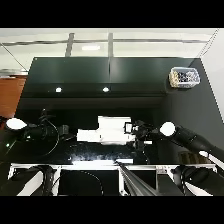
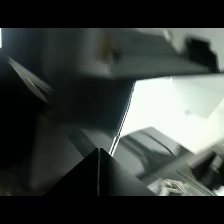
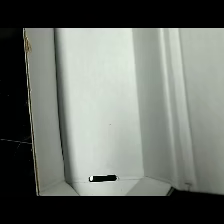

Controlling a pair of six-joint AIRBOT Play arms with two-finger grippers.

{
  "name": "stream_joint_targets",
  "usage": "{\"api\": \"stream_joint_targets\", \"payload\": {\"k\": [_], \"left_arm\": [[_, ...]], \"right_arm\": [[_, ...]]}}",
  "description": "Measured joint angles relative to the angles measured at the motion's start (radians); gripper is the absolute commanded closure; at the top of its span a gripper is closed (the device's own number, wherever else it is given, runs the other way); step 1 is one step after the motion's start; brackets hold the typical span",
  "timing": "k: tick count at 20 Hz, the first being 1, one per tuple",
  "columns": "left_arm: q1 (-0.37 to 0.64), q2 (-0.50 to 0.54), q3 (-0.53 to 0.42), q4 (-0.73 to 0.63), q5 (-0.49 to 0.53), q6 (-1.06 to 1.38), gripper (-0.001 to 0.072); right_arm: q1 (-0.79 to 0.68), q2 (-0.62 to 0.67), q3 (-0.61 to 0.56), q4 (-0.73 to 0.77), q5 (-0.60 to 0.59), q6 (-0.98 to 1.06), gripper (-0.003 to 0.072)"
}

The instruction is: Fold the box and place the chain.

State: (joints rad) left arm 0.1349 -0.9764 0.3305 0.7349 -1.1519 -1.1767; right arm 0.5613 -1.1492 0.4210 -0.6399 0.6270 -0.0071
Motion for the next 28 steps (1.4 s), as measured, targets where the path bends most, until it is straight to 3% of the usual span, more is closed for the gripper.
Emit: {"api": "stream_joint_targets", "payload": {"k": [5,11,12,13,15,17,18,24,28], "left_arm": [[-0.015,-0.152,-0.008,-0.081,-0.024,0.094,0.068],[-0.135,-0.197,0.006,-0.14,0.024,0.196,0.0668],[-0.161,-0.199,0.016,-0.145,0.039,0.204,0.0583],[-0.185,-0.201,0.029,-0.149,0.05,0.21,0.045],[-0.218,-0.202,0.056,-0.154,0.065,0.218,0.0303],[-0.238,-0.203,0.086,-0.155,0.034,0.234,0.0031],[-0.243,-0.203,0.102,-0.151,0.013,0.241,0.0003],[-0.275,-0.203,0.18,-0.152,-0.092,0.254,0.0003],[-0.373,-0.203,0.196,-0.156,-0.026,0.255,0.0004]], "right_arm": [[0.0,0.0,0.0,0.0,0.0,0.0,0.0483],[0.0,0.0,0.0,0.0,0.0,0.0,0.0483],[0.0,0.0,0.0,0.0,0.0,0.0,0.0484],[0.0,0.0,0.0,0.0,0.0,0.0,0.0483],[0.0,0.0,0.0,-0.001,0.0,-0.001,0.0484],[0.0,0.0,0.0,0.0,0.0,0.0,0.0483],[0.0,0.0,0.0,0.0,0.0,-0.001,0.0484],[0.0,0.0,0.0,0.0,0.0,0.0,0.0484],[0.0,0.0,0.0,0.0,0.0,0.0,0.0483]]}}
